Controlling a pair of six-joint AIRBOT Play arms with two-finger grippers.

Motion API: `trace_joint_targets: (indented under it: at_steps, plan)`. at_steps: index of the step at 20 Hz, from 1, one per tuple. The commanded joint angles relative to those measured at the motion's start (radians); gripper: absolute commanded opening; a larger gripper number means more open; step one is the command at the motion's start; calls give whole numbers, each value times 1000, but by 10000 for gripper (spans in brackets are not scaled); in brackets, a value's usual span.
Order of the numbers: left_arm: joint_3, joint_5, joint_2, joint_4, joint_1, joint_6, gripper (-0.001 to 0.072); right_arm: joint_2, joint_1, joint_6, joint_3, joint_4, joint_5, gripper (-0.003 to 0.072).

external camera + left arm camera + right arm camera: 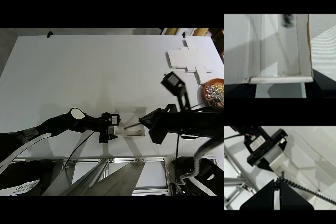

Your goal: Fold the box and place the chain.

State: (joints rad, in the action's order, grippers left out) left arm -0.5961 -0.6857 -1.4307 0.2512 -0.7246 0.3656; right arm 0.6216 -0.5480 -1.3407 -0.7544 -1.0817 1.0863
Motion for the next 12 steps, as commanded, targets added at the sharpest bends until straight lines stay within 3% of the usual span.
trace_joint_targets:
  at_steps: [1, 12]
  plan:
    - [0, 1, 0, 0, 0, 0, 170, 34, -35, -24, 48, -24, -58, 19]
    - [0, 0, 0, 0, 0, 0, 170, 261, -81, -19, 76, -13, -105, 19]
